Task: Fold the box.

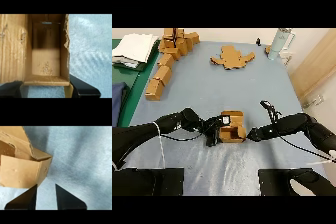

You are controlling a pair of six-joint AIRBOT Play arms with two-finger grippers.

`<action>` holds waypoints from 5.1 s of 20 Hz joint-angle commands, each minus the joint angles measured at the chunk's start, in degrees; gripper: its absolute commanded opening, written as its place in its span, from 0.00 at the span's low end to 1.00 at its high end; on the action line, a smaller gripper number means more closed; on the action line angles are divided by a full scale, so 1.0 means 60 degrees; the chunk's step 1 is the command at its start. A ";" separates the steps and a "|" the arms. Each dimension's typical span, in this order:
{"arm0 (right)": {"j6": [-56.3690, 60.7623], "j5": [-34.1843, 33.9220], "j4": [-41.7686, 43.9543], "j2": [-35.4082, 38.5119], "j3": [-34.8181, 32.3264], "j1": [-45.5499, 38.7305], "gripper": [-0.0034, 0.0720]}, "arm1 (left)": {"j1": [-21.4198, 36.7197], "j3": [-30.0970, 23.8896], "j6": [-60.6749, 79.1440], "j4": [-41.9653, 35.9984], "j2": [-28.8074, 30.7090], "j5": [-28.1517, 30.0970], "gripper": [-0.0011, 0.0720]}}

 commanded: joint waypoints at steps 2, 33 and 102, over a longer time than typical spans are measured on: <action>0.0000 -0.0229 0.0080 -0.0007 0.0146 0.0018 0.50 | 0.0004 -0.0004 0.0004 0.0000 -0.0007 0.0004 0.57; 0.9409 -0.0590 -0.5486 -0.2947 0.3362 0.4696 0.58 | 0.0004 -0.0004 0.0004 0.0000 -0.0007 0.0000 0.57; 0.7552 -0.2160 -0.7034 -0.2776 0.4291 0.1985 0.07 | 0.0004 -0.0004 0.0004 0.0000 -0.0007 0.0004 0.57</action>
